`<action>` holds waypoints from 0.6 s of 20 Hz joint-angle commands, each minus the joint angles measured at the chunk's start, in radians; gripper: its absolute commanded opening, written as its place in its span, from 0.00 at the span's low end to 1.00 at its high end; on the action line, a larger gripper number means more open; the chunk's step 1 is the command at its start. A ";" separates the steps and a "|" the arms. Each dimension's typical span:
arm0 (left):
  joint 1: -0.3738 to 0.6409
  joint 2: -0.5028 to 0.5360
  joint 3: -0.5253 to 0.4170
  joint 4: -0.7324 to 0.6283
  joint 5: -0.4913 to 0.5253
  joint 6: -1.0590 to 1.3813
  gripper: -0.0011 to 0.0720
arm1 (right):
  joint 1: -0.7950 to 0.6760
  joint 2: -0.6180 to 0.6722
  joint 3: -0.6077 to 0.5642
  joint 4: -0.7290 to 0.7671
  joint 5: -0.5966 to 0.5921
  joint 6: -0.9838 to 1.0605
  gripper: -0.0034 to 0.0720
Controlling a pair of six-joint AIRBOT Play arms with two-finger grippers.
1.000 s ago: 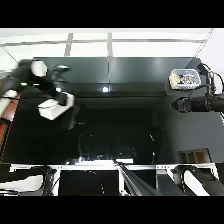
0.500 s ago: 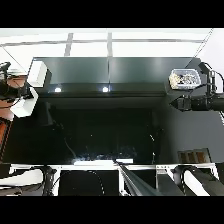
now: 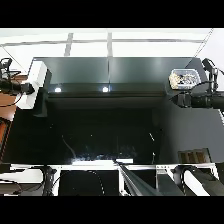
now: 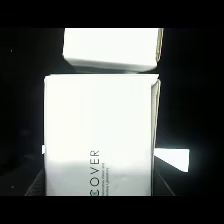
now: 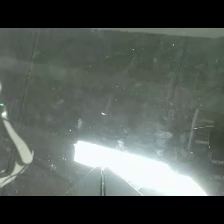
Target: Fold the box and place the chain.
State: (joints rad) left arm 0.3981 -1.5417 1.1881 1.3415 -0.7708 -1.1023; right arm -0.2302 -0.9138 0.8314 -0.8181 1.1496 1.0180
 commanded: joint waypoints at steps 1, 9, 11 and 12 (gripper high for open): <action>-0.024 -0.046 0.003 -0.019 0.071 0.025 0.47 | 0.000 0.000 0.000 0.005 -0.017 0.000 0.06; -0.047 0.061 0.135 0.024 -0.076 0.006 1.00 | 0.000 0.000 0.000 0.040 0.007 -0.001 0.06; -0.048 0.119 0.196 -0.069 -0.173 -0.064 0.97 | 0.028 0.000 0.000 0.074 0.009 -0.002 0.06; -0.048 0.146 0.210 -0.123 -0.207 -0.113 0.69 | 0.060 0.000 0.000 0.073 0.002 -0.009 0.06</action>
